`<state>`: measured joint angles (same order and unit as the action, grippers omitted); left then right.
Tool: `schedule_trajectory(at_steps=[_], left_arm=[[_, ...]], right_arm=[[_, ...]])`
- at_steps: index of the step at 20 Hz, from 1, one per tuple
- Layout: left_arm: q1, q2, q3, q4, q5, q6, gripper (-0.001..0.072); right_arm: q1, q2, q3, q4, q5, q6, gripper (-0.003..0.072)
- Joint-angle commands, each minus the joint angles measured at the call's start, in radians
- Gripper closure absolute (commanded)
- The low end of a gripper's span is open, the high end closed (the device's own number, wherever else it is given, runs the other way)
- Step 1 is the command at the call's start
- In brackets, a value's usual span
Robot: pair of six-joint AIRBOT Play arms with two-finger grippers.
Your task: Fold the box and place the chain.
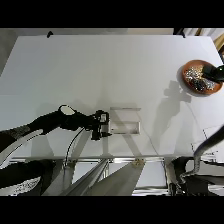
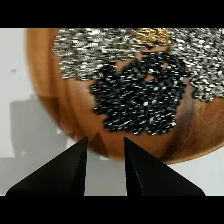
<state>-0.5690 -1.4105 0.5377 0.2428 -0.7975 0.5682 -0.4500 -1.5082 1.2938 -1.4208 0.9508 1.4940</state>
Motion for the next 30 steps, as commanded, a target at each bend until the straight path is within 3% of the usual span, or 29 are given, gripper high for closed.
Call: schedule_trajectory(at_steps=[1,14,17,26,28,30], left_arm=[[0.000,0.001,0.000,0.000,0.000,0.000,0.0556],[0.000,0.001,0.000,0.000,0.000,0.000,0.0556],[0.000,0.001,0.000,0.000,0.000,0.000,0.0556],[0.000,0.001,0.000,0.000,0.000,0.000,0.0556],[0.000,0.001,0.000,0.000,0.000,0.000,0.0556],[0.000,0.001,0.000,0.000,0.000,0.000,0.0556]], right_arm=[[-0.061,-0.101,0.026,0.003,0.017,-0.008,0.0458],[-0.079,-0.169,0.026,-0.004,-0.031,-0.064,0.0452],[-0.079,-0.169,0.026,-0.005,-0.052,-0.064,0.0534],[-0.079,-0.213,0.026,0.015,-0.072,-0.064,0.0535],[-0.079,-0.212,0.026,0.015,-0.061,-0.092,0.0671],[-0.079,-0.204,0.026,0.014,-0.044,-0.106,0.0672]])
